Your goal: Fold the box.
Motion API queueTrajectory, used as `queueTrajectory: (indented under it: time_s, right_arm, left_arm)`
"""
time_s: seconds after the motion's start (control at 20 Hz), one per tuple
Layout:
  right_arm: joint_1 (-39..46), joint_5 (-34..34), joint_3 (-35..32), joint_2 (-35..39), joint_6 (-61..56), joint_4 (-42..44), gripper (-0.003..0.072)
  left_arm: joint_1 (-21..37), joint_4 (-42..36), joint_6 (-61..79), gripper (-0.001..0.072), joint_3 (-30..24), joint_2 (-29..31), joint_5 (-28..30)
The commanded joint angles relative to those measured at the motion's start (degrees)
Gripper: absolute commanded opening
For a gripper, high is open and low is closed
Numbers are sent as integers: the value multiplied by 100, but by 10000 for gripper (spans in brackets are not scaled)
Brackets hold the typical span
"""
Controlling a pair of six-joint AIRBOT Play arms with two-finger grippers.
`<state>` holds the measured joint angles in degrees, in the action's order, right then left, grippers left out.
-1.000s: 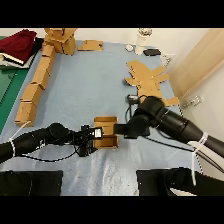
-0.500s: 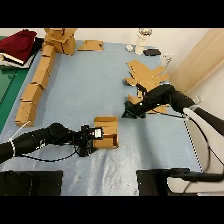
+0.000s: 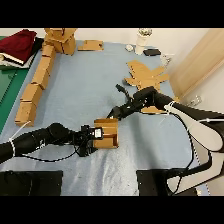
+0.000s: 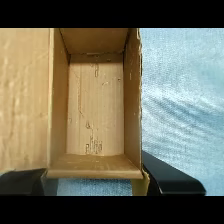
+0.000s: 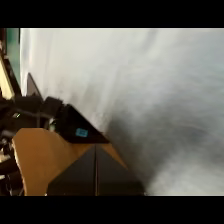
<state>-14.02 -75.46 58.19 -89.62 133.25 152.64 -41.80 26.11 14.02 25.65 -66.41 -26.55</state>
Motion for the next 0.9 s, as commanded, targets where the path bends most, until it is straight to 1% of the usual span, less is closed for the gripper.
queueTrajectory:
  time_s: [0.0, 0.1, 0.3, 0.4, 0.5, 0.6, 0.75, 0.85]
  right_arm:
    - [-455, -74, -142, 382, 483, -37, 4]
    - [-680, 116, -413, 769, 538, -122, 4]
    - [-1003, 728, -1202, 1552, 525, -417, 4]
    - [-1139, 1119, -1620, 1908, 525, -627, 4]
    - [-1320, 1593, -1947, 2210, 446, -1016, 4]
    - [-1515, 1869, -2090, 2435, 413, -1340, 4]
    - [-1897, 2243, -2107, 2833, 415, -1746, 4]
    - [-2186, 2590, -2107, 3126, 415, -2221, 4]
  left_arm:
    - [0, 0, 0, 488, 0, -2, 2]
    - [0, 0, 0, 488, 0, -2, 0]
    - [0, 0, 0, 488, 0, -2, 0]
    - [0, 0, 0, 488, 0, -2, 0]
    - [0, 0, 0, 488, 0, -2, 2]
    - [0, 0, 0, 488, 0, -2, -2]
    - [0, 0, 0, 488, 0, -2, 2]
    - [0, 0, 0, 488, 0, -2, 0]
